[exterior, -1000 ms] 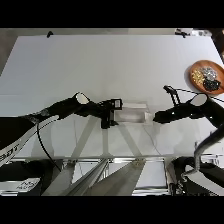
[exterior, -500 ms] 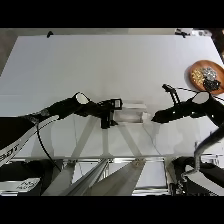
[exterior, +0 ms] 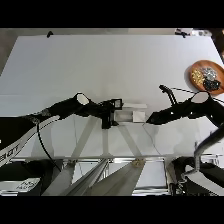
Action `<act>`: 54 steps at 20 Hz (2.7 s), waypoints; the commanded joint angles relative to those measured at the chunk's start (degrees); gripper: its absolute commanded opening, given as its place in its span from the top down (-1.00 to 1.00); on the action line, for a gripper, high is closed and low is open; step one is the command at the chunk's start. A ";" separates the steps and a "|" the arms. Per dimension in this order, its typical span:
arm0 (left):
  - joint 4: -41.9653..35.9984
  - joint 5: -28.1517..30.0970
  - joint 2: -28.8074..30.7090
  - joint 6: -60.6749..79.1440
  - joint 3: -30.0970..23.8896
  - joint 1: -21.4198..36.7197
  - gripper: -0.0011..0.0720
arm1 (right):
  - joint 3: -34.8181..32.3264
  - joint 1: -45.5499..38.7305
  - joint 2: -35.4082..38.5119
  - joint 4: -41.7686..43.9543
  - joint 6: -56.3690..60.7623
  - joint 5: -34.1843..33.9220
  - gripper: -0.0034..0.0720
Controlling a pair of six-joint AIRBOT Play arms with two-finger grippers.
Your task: Fold the box and place the chain.
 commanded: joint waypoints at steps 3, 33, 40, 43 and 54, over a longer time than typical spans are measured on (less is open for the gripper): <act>0.22 -0.07 0.07 0.15 0.00 0.02 -0.28 | 0.00 -0.02 0.04 1.49 1.20 -2.10 -0.01; 0.22 -0.09 0.04 0.15 0.00 0.02 -0.28 | 5.95 10.23 2.08 -10.21 22.84 -10.34 0.05; 0.22 -0.07 0.07 0.15 0.00 0.02 -0.28 | 5.99 16.79 4.92 -25.11 38.01 -11.89 -0.19; 0.22 -0.07 0.04 0.15 -0.02 0.02 -0.28 | 5.99 16.79 5.05 -21.79 38.45 -11.34 -0.32; 0.22 -0.07 0.04 0.15 -0.02 0.02 -0.28 | 5.97 19.89 5.05 -18.97 38.49 -11.61 -0.37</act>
